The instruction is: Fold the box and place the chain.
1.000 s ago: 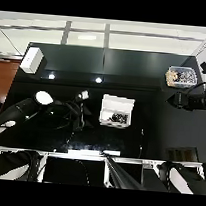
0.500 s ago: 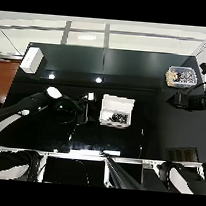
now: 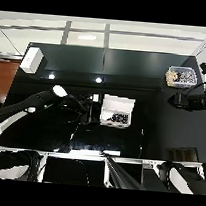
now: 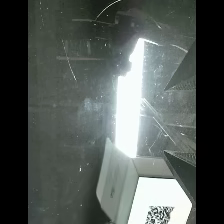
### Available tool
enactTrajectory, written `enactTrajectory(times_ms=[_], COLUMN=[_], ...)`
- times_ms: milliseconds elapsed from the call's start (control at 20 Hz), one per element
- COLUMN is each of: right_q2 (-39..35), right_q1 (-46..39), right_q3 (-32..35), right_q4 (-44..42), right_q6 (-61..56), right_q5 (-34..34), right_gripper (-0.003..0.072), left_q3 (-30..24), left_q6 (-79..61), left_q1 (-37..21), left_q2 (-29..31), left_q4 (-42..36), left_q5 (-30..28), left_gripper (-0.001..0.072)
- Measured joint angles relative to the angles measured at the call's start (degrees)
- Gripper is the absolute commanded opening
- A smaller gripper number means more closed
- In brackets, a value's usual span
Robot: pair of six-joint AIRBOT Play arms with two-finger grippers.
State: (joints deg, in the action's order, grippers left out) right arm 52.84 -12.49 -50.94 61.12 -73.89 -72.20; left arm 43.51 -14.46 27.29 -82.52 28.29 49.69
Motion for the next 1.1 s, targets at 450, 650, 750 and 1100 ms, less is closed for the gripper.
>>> enactTrajectory(times_ms=[450,650,750,1100], right_q2=[0.00,0.00,0.00,0.07], right_q1=[0.00,0.00,0.00,1.31], right_q3=[0.24,0.24,0.24,0.24], right_q4=[-0.02,-0.04,-0.24,-1.01], right_q6=[0.00,0.00,0.00,0.87], right_q5=[0.31,0.39,0.39,0.42], right_gripper=[0.0441,0.0441,0.0441,0.0441], left_q3=[0.70,0.94,1.01,1.55], left_q6=[0.42,1.36,1.70,-0.07], left_q1=[0.92,0.98,1.11,3.06], left_q2=[-0.61,-0.76,-0.85,-1.18], left_q4=[-0.79,-0.85,-0.70,0.07], left_q5=[-1.33,-2.64,-2.89,-3.32], left_gripper=[0.0712,0.0710,0.0710,0.0686])
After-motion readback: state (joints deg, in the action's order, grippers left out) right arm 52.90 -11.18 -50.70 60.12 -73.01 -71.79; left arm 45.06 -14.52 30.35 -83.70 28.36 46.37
